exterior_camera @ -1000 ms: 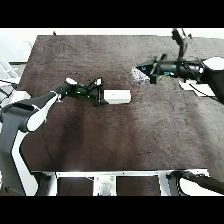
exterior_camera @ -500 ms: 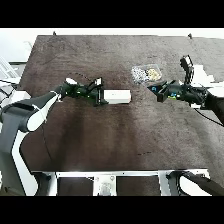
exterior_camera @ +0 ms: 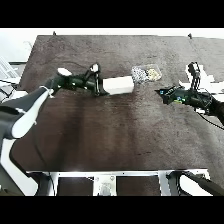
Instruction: Fold the box and place the chain.
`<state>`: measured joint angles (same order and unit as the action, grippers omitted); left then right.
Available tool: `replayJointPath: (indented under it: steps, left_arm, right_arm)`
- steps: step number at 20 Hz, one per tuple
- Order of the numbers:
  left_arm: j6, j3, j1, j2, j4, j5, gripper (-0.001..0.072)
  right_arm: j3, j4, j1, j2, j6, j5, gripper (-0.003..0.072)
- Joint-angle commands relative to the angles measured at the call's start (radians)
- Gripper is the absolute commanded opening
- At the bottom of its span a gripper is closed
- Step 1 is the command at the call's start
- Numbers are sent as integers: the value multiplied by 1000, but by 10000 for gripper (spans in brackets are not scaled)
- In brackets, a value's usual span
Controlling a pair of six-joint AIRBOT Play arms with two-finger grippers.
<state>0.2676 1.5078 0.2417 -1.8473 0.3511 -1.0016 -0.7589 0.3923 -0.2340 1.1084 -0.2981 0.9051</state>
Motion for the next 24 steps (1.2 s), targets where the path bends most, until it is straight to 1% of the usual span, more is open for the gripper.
replayJointPath:
  steps: [1, 3, 6, 8, 11, 12, 15, 17, 21, 24]
  left_arm:
    - [-174, 1, -71, 113, 8, 51, 20]
    - [-272, 1, -133, 144, 11, 146, 20]
    - [-439, -8, -238, 148, 12, 275, 20]
    - [-498, -22, -300, 147, 17, 349, 20]
    - [-535, -54, -371, 147, 60, 462, 20]
    - [-557, -69, -390, 147, 89, 489, 20]
    - [-645, -116, -441, 147, 206, 518, 21]
    - [-710, -147, -472, 147, 256, 555, 20]
    - [-758, -221, -527, 147, 275, 648, 20]
    - [-756, -263, -542, 146, 291, 711, 21]
  right_arm:
    - [2, 0, -18, -1, -13, 1, 12]
    - [2, 0, -18, -1, -13, 0, 12]
    - [2, 0, -18, -1, -16, 0, 12]
    - [2, 0, -18, -1, -16, 0, 12]
    - [2, 0, -18, -1, -16, 0, 12]
    - [2, 0, -18, -1, -16, 0, 12]
    - [2, 0, -18, -1, -16, -5, 12]
    - [2, 0, -18, -1, -16, -12, 12]
    - [2, -1, -18, -1, -16, -16, 13]
    - [3, -1, -18, -1, -16, -16, 12]
